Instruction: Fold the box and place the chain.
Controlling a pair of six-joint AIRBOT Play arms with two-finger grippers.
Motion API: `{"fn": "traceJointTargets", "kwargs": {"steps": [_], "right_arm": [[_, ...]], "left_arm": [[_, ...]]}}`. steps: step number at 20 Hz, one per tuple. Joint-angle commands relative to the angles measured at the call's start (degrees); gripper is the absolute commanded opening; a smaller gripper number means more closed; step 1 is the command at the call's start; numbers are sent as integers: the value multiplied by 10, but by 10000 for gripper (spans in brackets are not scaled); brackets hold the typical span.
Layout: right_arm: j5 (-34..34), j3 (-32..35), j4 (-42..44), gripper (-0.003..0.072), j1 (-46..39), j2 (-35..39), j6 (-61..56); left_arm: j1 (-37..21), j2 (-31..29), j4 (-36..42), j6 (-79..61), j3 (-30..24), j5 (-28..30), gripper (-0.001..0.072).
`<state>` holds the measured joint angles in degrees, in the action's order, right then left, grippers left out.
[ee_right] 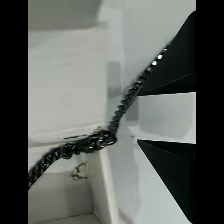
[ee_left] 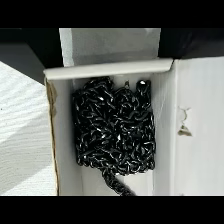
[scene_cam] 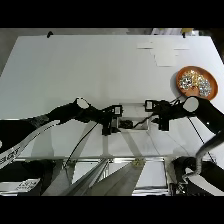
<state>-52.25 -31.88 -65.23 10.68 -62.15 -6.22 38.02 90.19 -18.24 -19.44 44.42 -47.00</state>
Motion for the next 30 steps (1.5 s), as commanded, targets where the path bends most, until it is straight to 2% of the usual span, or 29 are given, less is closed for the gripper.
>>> {"fn": "traceJointTargets", "kwargs": {"steps": [1,4,6,11,15,18,21,23,26,28,30], "right_arm": [[40,0,26,260,17,-30,18],[55,0,46,213,17,-35,19],[47,0,56,16,17,-35,26],[-1,0,20,15,17,-34,-3],[-26,0,17,15,18,-13,-132],[-31,0,24,15,18,49,-216],[-56,0,52,15,17,134,-221],[-64,0,97,15,17,190,-221],[-66,0,246,15,18,248,-217],[-71,0,345,15,19,254,-217],[-64,0,379,16,37,252,-213]], "left_arm": [[-1,0,0,0,0,0,208],[-1,0,0,0,0,0,208],[-1,0,0,0,0,0,208],[-1,0,0,0,0,0,208],[-1,0,0,0,0,0,208],[-1,0,0,0,0,0,208],[-1,0,0,0,0,0,208],[-1,0,0,0,0,0,208],[-1,0,0,0,0,0,208],[-1,0,0,0,0,0,208],[-1,0,0,0,0,0,208]]}}
